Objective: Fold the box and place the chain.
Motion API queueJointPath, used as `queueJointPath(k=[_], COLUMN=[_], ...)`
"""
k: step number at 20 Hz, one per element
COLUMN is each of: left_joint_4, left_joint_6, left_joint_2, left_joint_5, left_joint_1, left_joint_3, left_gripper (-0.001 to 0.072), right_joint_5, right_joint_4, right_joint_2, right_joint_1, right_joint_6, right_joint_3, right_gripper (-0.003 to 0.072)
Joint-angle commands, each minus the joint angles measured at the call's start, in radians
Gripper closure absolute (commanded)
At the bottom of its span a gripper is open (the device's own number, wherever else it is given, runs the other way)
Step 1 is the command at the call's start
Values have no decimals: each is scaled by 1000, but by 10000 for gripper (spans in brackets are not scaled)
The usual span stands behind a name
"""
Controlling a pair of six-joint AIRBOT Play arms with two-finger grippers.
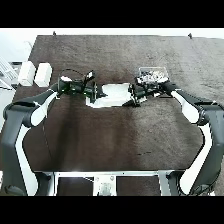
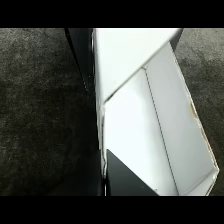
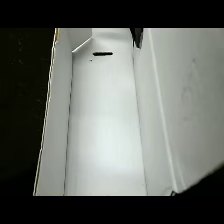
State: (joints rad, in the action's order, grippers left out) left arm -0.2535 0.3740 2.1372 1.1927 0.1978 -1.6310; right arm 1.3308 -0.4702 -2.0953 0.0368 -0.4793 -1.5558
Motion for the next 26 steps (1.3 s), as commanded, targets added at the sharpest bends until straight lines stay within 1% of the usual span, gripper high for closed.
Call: queueJointPath(k=[1,17,26], left_joint_4=[0,0,0], left_joint_6=[0,0,0], left_joint_2=[0,0,0], left_joint_5=[0,0,0], left_joint_1=[0,0,0], left_joint_3=[0,0,0], left_gripper=[688,687,688], right_joint_5=[-13,-13,4], right_joint_4=[9,-5,18], right_joint_2=[-6,-6,-6], right_joint_1=[-3,7,4], right_joint_6=[-5,-53,-56], right_joint_3=[-1,-1,-1], right_gripper=[-2,-1,7])
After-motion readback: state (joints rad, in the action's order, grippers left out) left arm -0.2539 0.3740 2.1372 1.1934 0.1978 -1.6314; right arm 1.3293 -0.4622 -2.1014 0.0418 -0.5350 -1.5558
